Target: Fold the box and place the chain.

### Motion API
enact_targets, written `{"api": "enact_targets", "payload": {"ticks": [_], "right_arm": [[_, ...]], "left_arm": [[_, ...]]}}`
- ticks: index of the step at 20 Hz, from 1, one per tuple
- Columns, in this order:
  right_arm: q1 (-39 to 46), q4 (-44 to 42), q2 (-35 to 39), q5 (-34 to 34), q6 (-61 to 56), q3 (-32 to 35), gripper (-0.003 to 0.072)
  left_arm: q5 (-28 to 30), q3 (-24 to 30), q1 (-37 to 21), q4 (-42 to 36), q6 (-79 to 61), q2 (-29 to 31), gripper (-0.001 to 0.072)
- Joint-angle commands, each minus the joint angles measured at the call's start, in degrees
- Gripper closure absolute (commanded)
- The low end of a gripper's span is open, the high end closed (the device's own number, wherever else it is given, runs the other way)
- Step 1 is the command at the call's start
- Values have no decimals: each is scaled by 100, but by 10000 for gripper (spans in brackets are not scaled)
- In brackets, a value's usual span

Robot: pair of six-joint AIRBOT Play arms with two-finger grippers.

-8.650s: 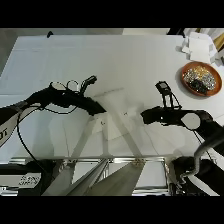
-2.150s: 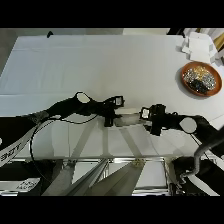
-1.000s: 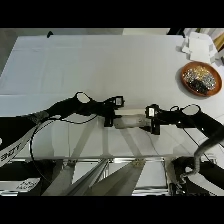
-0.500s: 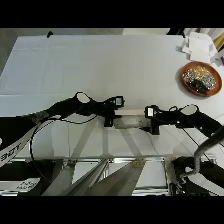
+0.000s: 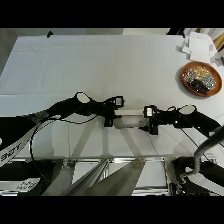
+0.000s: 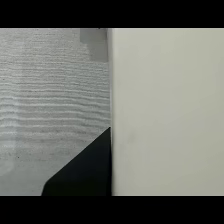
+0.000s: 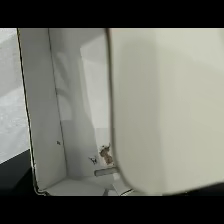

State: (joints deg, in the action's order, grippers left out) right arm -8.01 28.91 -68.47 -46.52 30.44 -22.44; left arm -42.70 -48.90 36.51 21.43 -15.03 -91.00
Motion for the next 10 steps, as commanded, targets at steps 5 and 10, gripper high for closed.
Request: {"api": "enact_targets", "payload": {"ticks": [5,10], "right_arm": [[-9,37,-11,-15,7,-7,168],[-9,72,-11,39,7,-7,288]], "left_arm": [[4,2,2,-2,-2,0,700],[4,2,2,0,-2,0,700]]}}
